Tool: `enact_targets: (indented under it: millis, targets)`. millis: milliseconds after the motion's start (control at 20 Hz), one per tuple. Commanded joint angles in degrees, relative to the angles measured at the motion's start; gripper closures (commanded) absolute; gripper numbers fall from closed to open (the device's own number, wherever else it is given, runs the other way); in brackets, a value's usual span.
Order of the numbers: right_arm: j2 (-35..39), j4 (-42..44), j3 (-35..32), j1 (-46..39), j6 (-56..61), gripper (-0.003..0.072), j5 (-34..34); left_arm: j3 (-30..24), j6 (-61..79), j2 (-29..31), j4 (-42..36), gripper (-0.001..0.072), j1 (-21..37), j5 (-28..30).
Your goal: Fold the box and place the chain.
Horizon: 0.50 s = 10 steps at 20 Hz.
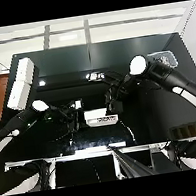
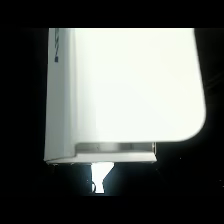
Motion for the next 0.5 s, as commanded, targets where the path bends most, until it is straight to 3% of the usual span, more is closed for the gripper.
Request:
enact_targets:
  millis: [0, 100, 150, 200, 350, 450]
  targets:
    - [-0.1, -3.7, -1.6, 1.2, -0.5, -0.0019, -1.9, 0.0, 0.0, 0.0, 0.0, 0.0342, 0.0, 0.0]
    - [0.0, -4.4, -1.6, 0.3, -1.5, -0.0018, -1.2, 0.0, 0.0, 0.0, 0.1, 0.0341, 0.0, 0.0]
    - [0.0, -3.1, -1.6, -0.5, -1.6, 0.0025, -1.3, 0.0, 0.0, 0.0, 0.1, 0.0341, 0.0, 0.0]
    - [0.0, -2.1, -1.6, -1.2, -1.6, 0.0155, -0.8, 0.0, 0.0, 0.0, 0.1, 0.0341, 0.0, 0.0]
    - [0.8, -2.6, -1.6, -1.8, -1.6, 0.0156, 1.7, 0.0, 0.0, 0.0, 0.0, 0.0341, 0.0, 0.0]
    - [1.4, -3.0, -1.6, -1.8, -1.6, 0.0221, 1.7, 0.0, 0.0, 0.0, 0.1, 0.0341, 0.0, 0.0]
